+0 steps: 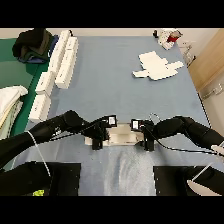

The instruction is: Fold the box.

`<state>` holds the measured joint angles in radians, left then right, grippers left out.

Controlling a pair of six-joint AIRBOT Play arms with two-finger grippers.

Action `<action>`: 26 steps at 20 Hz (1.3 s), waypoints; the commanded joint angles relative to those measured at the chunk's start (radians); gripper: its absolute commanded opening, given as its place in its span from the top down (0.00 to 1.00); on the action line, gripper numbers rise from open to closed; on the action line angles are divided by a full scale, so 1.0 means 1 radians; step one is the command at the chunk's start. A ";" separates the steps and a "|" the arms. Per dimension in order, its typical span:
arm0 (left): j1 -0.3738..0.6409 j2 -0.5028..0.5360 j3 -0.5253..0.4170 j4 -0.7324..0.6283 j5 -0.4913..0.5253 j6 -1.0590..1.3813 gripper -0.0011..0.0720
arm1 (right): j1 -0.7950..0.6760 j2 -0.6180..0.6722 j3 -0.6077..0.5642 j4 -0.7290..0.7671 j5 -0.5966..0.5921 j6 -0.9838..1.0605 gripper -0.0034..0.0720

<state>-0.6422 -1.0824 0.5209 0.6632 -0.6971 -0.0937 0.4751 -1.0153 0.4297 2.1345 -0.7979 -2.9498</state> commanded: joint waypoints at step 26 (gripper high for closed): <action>0.333 0.169 -0.218 -0.006 -0.136 -1.151 0.97 | 0.000 0.000 0.001 0.000 0.000 0.001 0.34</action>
<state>-0.2092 -0.8787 0.3153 0.7349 -0.9260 -1.2488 0.4751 -1.0153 0.4297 2.1345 -0.7982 -2.9494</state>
